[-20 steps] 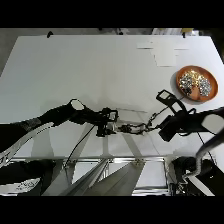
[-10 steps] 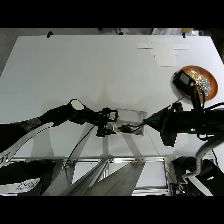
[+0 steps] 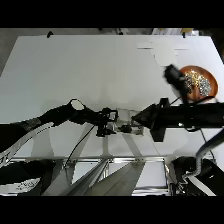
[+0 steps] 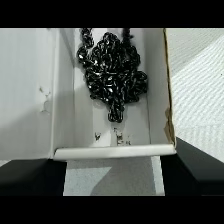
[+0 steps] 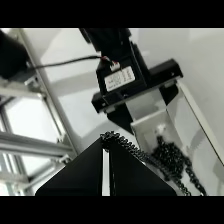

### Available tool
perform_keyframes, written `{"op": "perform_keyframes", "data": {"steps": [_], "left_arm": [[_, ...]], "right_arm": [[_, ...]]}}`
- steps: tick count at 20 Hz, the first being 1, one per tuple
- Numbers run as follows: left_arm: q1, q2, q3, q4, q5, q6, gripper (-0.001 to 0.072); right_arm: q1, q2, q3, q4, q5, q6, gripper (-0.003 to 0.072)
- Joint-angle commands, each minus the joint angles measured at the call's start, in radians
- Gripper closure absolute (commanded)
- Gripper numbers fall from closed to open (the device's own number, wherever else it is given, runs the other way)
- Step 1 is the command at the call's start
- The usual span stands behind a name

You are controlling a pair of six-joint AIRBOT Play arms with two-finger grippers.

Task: Fold the box and place the chain.

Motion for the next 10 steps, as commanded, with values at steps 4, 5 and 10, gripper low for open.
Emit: {"op": "perform_keyframes", "data": {"steps": [4, 5, 10], "left_arm": [[0.001, 0.000, 0.000, 0.000, 0.000, 0.000, 0.0487], [0.001, 0.000, 0.000, 0.000, 0.000, 0.000, 0.0487], [0.001, 0.000, 0.000, 0.000, 0.000, 0.000, 0.0487]], "right_arm": [[0.107, -0.212, -0.010, -0.148, -0.093, 0.000, 0.0668], [0.107, -0.228, -0.022, -0.149, -0.113, 0.000, 0.0667], [0.107, -0.270, -0.054, -0.139, -0.150, 0.000, 0.0547]]}}
